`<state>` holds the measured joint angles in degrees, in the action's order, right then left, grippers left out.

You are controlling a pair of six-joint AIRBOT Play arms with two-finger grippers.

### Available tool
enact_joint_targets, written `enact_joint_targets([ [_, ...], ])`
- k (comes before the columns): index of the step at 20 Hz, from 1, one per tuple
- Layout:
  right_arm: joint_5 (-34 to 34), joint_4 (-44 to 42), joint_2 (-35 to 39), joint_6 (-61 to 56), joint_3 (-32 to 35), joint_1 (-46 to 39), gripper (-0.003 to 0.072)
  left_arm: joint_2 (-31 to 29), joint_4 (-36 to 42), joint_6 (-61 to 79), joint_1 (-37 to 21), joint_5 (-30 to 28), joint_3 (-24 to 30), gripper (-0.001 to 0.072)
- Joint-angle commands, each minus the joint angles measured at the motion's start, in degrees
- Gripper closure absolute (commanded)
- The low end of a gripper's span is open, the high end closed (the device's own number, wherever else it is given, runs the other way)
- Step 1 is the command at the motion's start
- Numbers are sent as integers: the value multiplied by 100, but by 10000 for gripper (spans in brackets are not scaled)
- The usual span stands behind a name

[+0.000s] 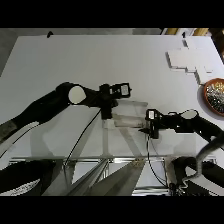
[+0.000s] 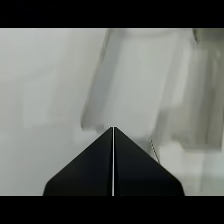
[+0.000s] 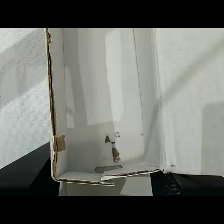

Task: Fold the box and place the chain.

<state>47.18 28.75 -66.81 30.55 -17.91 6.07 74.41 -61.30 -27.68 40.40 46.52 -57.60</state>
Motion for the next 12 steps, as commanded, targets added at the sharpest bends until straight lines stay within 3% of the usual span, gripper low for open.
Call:
enact_joint_targets([
  [1, -2, -11, 0, -4, 0, 0, 280, -195, -632, -284, -164, 962, 219, 702],
  [7, -2, -11, 0, -4, 0, 0, 280, 157, 96, 1543, -188, 682, 861, 680],
  [9, -2, -11, 0, -4, 0, 0, 280, 382, 315, 1974, -186, 433, 861, 470],
  [11, -2, -11, 0, -4, 0, 0, 280, 549, 428, 2124, -184, -33, 861, 310],
  [12, -2, -11, 0, -4, 0, 0, 280, 605, 433, 2127, -181, -212, 861, 265],
])
